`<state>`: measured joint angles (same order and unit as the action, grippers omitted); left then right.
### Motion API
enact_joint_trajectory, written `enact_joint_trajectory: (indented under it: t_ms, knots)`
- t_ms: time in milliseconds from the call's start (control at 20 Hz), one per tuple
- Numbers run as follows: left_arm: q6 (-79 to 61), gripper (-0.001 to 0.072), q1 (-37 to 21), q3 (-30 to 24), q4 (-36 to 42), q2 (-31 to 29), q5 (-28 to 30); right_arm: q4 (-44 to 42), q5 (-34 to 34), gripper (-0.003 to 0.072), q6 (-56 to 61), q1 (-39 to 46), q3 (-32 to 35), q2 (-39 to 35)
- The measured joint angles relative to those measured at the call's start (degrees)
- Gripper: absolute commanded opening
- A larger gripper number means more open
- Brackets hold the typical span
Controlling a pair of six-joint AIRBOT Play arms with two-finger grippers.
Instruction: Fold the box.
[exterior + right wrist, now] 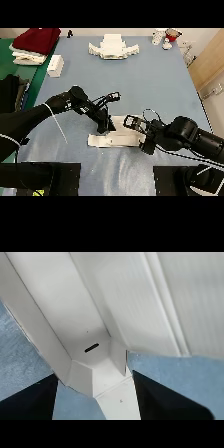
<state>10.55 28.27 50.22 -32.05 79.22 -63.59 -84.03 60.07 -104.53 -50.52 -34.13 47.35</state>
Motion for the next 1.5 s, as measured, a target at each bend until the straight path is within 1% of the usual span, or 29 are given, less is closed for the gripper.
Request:
enact_joint_trajectory:
  t_ms: [300, 450, 550, 800, 950, 1050, 1300, 1500]
  knots:
    - [0.0, 0.0016, 0.0, 0.0, 0.0, 0.0, 0.0, -0.2, -0.5, 0.0708, -3.2, 1.2, -0.1, -1.1]
    - [0.0, 0.0017, 0.0, 0.0, 0.0, 0.0, 0.0, -1.9, -1.9, 0.0708, -8.0, 4.2, -0.1, -1.2]
    - [0.0, 0.0017, 0.0, 0.0, 0.0, 0.0, 0.0, -6.4, -2.2, 0.0709, -15.4, 8.6, 0.0, -1.2]
    - [0.0, 0.0017, 0.0, 0.0, 0.0, 0.0, 0.0, -22.4, -2.6, 0.0708, -38.7, 22.1, 2.0, -0.8]
    - [0.0, 0.0016, 0.0, 0.0, 0.0, 0.0, 0.0, -29.8, -2.8, 0.0708, -50.0, 26.7, 3.3, 0.8]
    - [0.0, 0.0017, 0.0, 0.0, 0.0, 0.0, -0.1, -33.6, -3.7, 0.0709, -54.1, 27.9, 3.6, 2.0]
    - [0.0, 0.0017, 0.0, 0.0, 0.0, 0.0, -0.1, -37.1, -3.1, 0.0709, -58.4, 29.2, 4.0, 2.5]
    - [0.0, 0.0017, 0.0, 0.0, 0.0, 0.0, 0.0, -36.4, -0.5, 0.0709, -55.6, 29.4, 4.1, -1.0]
